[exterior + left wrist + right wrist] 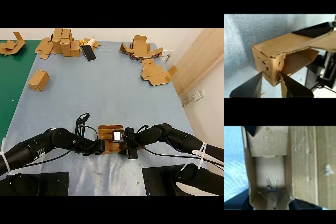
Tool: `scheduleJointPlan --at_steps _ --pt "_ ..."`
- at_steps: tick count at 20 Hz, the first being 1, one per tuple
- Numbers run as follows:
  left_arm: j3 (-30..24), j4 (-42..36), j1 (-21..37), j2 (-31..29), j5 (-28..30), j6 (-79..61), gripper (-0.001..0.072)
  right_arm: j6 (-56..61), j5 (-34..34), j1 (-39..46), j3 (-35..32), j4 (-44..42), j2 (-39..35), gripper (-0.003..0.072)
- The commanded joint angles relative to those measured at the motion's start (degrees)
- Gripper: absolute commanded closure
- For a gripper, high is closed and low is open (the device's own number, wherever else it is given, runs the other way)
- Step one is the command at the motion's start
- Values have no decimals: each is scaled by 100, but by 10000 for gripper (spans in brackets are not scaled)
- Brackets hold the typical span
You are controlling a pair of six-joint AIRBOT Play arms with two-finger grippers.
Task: Fold the box.
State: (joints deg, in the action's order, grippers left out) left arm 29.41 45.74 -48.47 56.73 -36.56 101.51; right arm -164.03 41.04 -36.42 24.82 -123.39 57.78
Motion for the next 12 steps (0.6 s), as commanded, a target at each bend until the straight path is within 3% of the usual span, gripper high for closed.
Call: scheduleJointPlan --at_steps 1,12 --pt "437 1342 -98 179 -247 1147 349 4 0 0 -2 -4 2 217" --pt "1663 2868 -734 1091 -1333 2830 350 4 0 0 -2 -2 2 218"
